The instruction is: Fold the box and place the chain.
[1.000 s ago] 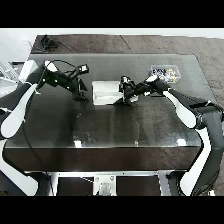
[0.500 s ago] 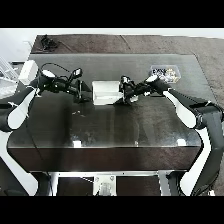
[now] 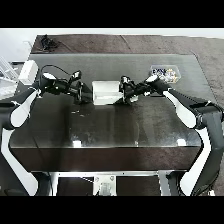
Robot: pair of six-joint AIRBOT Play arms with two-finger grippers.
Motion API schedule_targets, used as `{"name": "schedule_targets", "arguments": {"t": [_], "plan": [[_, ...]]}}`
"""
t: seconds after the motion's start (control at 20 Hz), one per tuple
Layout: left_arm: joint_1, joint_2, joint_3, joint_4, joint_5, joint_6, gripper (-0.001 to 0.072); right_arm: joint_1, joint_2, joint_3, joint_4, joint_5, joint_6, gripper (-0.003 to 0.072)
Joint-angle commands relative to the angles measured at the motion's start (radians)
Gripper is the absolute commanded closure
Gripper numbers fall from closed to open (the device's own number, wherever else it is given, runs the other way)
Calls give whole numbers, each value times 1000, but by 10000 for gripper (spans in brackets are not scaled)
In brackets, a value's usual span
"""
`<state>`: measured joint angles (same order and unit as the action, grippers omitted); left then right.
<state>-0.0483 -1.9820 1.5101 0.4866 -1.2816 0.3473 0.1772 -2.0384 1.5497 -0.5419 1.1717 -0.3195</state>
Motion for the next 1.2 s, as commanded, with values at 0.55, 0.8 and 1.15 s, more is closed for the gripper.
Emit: {"name": "schedule_targets", "arguments": {"t": [0.55, 0.8, 1.15], "plan": [[-19, -33, 2, -64, -8, 55, -11, 0, -1, 0, 0, 0, 0, 178], [-32, -43, 5, -66, 27, 80, -11, 0, -1, 0, 0, 0, 0, 178], [-60, -66, 6, -71, 72, 91, -11, 0, -1, 0, 0, 0, 0, 178]]}}
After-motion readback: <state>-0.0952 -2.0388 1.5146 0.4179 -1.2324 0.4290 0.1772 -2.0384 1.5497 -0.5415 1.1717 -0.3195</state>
